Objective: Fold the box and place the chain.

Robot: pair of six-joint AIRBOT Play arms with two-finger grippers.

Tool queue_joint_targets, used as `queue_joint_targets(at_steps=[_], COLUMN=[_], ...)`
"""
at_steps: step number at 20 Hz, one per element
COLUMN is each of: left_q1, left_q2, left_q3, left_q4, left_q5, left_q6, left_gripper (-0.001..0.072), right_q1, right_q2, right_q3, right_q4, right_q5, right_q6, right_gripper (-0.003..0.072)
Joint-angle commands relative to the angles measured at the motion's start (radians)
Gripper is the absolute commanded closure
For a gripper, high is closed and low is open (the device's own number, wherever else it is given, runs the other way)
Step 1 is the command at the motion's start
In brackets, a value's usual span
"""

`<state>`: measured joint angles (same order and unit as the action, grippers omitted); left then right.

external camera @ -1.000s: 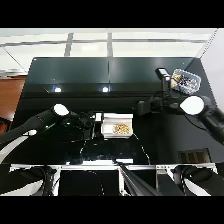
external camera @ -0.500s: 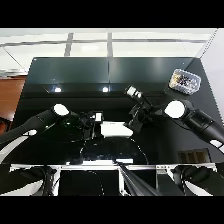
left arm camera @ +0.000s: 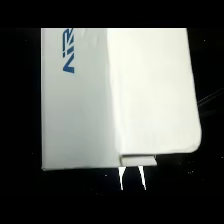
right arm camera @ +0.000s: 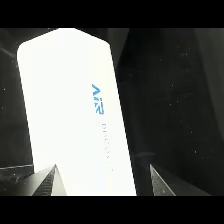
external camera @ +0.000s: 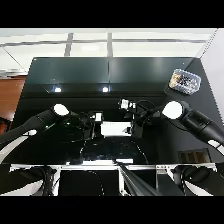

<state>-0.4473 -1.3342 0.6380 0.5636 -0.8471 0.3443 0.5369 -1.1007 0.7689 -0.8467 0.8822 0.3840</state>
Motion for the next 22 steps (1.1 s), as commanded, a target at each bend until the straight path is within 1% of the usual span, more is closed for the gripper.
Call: queue_joint_targets(at_steps=[1,2,3,4,5,9,13,14,19,22], left_q1=[-0.001,-0.001,-0.001,-0.001,-0.001,-0.001,-0.001,-0.001,-0.001,-0.001], left_q2=[0.0,0.0,0.0,0.0,0.0,0.0,0.0,0.0,0.0,0.0], left_q3=[0.001,0.001,0.001,0.001,0.001,0.001,0.001,0.001,0.001,0.001], left_q4=[0.0,0.0,0.0,0.0,0.0,0.0,0.0,0.0,0.0,0.001], left_q5=[0.0,0.0,0.0,0.0,0.0,0.0,0.0,0.001,0.001,0.002], left_q6=[0.0,0.0,0.0,0.0,0.0,0.0,0.0,0.0,0.0,0.0], left_gripper=[0.0312,0.0312,0.0312,0.0312,0.0311,0.0311,0.0311,0.0312,0.0311,0.0311], right_q1=[0.001,0.001,0.0,0.0,0.001,0.001,0.001,0.001,0.001,0.001], right_q2=[-0.036,-0.045,-0.046,-0.046,-0.046,-0.046,-0.046,-0.046,-0.051,-0.051], right_q3=[0.0,0.0,0.0,0.0,0.0,0.0,0.0,0.0,-0.003,-0.024], right_q4=[0.008,0.009,0.008,0.009,0.009,0.008,0.004,0.004,0.0,0.0], right_q5=[-0.004,-0.003,-0.003,-0.003,0.008,0.034,0.035,0.034,0.035,0.034], right_q6=[-0.042,-0.042,-0.042,-0.042,-0.04,-0.04,-0.04,-0.04,-0.04,-0.04], right_gripper=[-0.0017,0.0165,0.0271,0.0333,0.0445,0.0442,0.044,0.0414,0.0412,0.0412])
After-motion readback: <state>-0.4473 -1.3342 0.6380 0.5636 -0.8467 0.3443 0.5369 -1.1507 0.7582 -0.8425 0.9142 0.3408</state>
